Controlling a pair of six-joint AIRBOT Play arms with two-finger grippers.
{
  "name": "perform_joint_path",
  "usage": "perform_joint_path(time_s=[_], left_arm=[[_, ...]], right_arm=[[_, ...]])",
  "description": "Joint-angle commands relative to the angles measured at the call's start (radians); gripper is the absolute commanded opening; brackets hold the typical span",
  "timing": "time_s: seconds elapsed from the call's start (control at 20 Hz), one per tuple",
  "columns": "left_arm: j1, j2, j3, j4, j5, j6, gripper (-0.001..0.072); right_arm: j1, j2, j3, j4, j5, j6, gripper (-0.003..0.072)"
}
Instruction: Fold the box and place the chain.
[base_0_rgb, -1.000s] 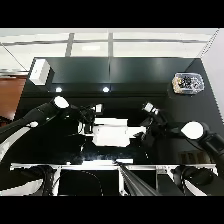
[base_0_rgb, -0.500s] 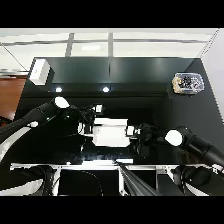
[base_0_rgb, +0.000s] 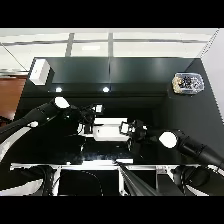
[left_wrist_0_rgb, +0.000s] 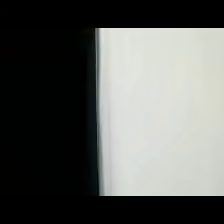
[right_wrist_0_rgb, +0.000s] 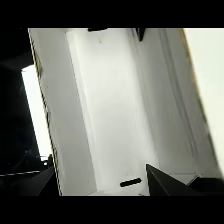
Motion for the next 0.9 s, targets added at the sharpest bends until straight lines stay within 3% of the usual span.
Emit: perform_joint_path(time_s=[0.0, 0.15, 0.6, 0.85], left_arm=[[0.0, 0.0, 0.0, -0.001, -0.001, 0.002, 0.0027], [0.0, 0.0, 0.0, -0.001, -0.001, 0.002, 0.0027], [0.0, 0.0, 0.0, -0.001, -0.001, 0.002, 0.0028], [0.0, 0.0, 0.0, -0.001, -0.001, 0.002, 0.0027]], right_arm=[[-0.026, 0.005, 0.05, -0.121, 0.027, -0.003, 0.0626], [-0.074, 0.005, 0.079, -0.146, 0.111, -0.003, 0.0626], [-0.126, 0.002, 0.079, -0.13, 0.118, -0.043, 0.0626], [-0.175, -0.028, 0.079, 0.134, 0.137, -0.248, 0.0626]])
